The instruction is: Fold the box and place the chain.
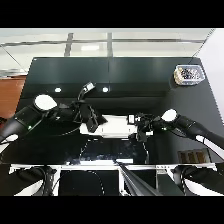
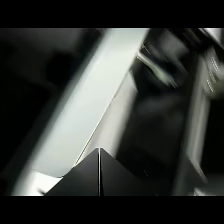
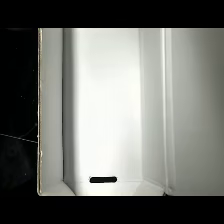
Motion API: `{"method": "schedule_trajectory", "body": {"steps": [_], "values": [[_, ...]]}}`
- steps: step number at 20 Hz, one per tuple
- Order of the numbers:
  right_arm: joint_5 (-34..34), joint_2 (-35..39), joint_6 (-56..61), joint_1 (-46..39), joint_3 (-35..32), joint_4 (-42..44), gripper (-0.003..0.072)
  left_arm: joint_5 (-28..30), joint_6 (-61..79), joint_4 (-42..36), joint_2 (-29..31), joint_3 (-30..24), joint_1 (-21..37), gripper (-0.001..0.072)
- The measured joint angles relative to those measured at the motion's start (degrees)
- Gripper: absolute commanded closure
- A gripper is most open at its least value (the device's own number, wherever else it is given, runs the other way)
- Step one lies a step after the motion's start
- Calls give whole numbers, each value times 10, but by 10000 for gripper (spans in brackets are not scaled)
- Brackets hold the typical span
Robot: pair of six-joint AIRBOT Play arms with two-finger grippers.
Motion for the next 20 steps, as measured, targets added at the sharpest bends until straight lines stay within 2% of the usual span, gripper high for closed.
{"method": "schedule_trajectory", "body": {"steps": [4, 9, 15, 20], "values": [[0, 0, 0, 0, 0, 0, 203, 89, 24, -12, -44, -3, 0, 684], [0, 0, 0, 0, 0, 0, 203, 111, 31, 16, -106, -2, -2, 684], [0, 0, 0, 0, 0, -1, 203, 83, 31, 35, -134, 21, -2, 686], [0, 0, 0, 0, 0, 0, 203, -13, -10, 104, -85, 78, 36, 685]]}}
